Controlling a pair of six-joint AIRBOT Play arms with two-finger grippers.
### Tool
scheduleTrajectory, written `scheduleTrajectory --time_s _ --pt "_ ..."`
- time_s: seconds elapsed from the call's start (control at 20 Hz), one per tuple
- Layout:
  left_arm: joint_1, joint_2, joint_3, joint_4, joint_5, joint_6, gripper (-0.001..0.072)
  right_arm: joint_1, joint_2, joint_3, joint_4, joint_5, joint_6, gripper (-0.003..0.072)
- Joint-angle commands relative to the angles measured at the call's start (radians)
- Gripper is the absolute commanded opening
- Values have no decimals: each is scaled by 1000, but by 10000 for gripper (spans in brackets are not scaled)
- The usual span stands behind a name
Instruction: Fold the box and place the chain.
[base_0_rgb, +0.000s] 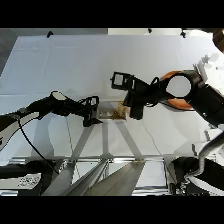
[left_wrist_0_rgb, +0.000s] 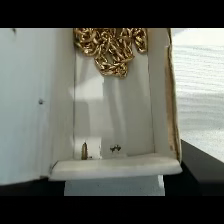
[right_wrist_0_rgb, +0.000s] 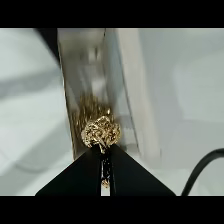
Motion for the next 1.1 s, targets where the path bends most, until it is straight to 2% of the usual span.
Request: scheduleTrajectory --time_s 0.0,0.15,0.25,0.45,0.7,1.05 --pt "0 1 0 0 0 0 213 38 4 47 94 -59 114 12" --pt "0 1 0 0 0 0 213 38 5 47 267 -134 113 12" --pt "0 1 0 0 0 0 213 38 5 47 330 -191 113 12" --pt "0 1 0 0 0 0 213 38 5 47 338 -281 113 12" --pt "0 1 0 0 0 0 213 38 5 47 430 -347 113 12" --pt "0 1 0 0 0 0 213 37 4 47 460 -432 113 12"
